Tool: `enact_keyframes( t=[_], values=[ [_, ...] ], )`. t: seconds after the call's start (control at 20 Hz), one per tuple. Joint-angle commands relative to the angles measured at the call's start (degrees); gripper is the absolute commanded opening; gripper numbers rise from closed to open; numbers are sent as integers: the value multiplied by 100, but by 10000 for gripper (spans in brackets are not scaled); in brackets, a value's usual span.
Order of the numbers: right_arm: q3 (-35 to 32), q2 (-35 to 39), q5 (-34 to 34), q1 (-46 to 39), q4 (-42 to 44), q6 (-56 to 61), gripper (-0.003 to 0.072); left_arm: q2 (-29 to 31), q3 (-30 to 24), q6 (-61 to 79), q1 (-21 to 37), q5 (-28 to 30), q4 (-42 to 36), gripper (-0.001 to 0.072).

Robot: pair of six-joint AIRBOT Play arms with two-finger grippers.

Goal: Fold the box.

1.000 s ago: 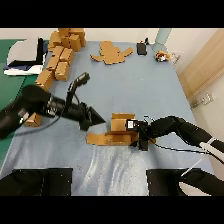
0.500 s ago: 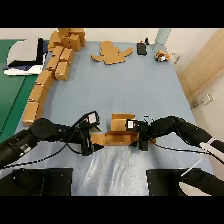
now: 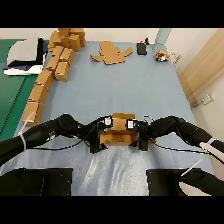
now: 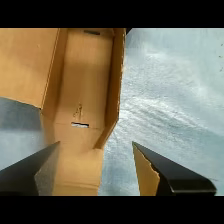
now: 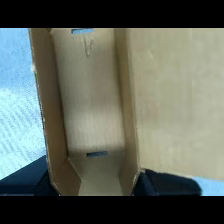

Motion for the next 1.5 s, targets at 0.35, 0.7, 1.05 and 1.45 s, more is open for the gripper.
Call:
enact_keyframes(
  t=[0.35,0.7,1.05,1.45],
  values=[
    [-2,7,0,0,0,-17,476,-435,321,-55,-15,-658,205,594],
    [-2,7,0,0,-2,-17,476,-387,249,-750,247,-675,610,595],
    [-2,7,2,0,0,-17,476,-387,321,-881,387,-321,815,596],
    [-2,7,0,0,-2,-17,476,-433,481,22,144,-122,737,592]
  ],
)
